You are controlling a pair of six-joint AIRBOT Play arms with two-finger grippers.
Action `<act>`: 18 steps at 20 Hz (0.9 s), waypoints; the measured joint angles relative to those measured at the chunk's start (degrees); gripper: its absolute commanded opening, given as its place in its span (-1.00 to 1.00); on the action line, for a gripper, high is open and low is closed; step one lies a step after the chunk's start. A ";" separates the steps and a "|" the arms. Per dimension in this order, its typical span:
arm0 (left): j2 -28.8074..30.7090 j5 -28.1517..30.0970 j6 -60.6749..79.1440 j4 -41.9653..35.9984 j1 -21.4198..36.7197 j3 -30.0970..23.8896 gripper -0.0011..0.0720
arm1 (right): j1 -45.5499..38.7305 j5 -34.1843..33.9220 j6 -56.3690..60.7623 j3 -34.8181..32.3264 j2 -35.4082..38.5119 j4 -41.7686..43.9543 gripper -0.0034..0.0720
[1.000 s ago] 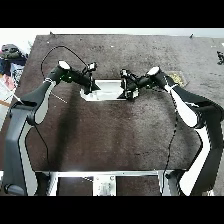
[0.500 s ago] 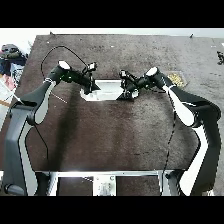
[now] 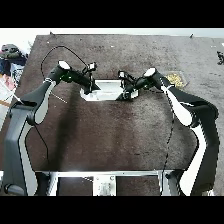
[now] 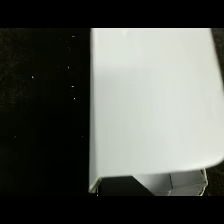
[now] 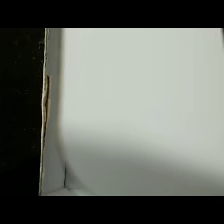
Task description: Fold the box and place the chain.
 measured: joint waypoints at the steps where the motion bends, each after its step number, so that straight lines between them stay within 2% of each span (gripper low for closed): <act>1: 0.00 0.00 0.00 -0.02 -0.02 0.00 -0.94 | 0.02 -0.07 0.00 0.00 0.00 -0.02 0.52; 18: 0.00 -0.02 0.00 -0.02 -0.02 0.00 -0.94 | 0.02 -0.59 0.09 0.02 0.00 -0.57 0.52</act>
